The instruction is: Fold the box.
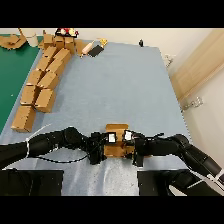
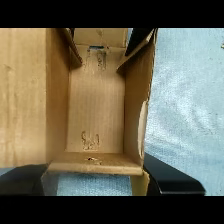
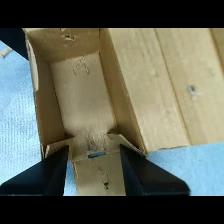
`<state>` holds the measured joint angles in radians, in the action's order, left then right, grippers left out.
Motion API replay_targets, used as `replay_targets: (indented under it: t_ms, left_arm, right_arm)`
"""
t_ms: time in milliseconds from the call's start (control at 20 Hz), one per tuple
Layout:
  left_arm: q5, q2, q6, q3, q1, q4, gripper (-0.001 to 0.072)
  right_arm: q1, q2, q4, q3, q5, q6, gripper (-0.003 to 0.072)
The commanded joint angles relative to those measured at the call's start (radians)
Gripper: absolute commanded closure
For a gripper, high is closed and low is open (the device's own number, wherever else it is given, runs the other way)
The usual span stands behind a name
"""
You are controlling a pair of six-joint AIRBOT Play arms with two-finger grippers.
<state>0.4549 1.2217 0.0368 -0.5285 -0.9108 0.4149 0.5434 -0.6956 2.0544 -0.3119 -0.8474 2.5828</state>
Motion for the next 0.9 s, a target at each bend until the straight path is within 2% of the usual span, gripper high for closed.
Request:
replay_targets:
  t_ms: [0,200,300,400,550,600,650,700,850]
  left_arm:
    - [0.000,0.000,0.000,0.000,0.001,0.000,0.0326]
    - [0.000,0.000,0.000,0.000,0.001,0.000,0.0326]
    - [0.000,0.000,0.000,0.000,0.001,0.000,0.0326]
    - [0.000,0.000,0.000,0.000,0.001,0.000,0.0326]
    - [0.000,0.000,0.000,0.000,0.001,0.000,0.0326]
    - [0.000,0.000,0.000,0.000,0.001,0.000,0.0326]
    - [0.000,0.000,0.000,0.000,0.001,0.000,0.0326]
    - [0.000,0.000,0.000,0.000,0.001,0.000,0.0326]
    - [0.000,0.000,0.000,0.000,0.001,0.000,0.0326]
  right_arm:
    - [-0.001,0.003,-0.069,-0.001,-0.031,-0.095,0.0156]
    - [-0.001,0.053,-0.193,-0.023,-0.142,-0.423,0.0186]
    - [-0.002,0.080,-0.313,-0.038,-0.216,-0.559,0.0187]
    - [-0.002,0.112,-0.441,-0.040,-0.263,-0.692,0.0353]
    - [-0.002,0.176,-0.479,-0.040,-0.261,-0.820,0.0356]
    - [-0.002,0.198,-0.500,-0.040,-0.263,-0.914,0.0474]
    - [-0.003,0.217,-0.536,-0.042,-0.269,-1.032,0.0634]
    - [-0.010,0.237,-0.571,-0.048,-0.278,-1.151,0.0679]
    - [-0.072,0.285,-0.607,-0.074,-0.342,-1.464,0.0679]
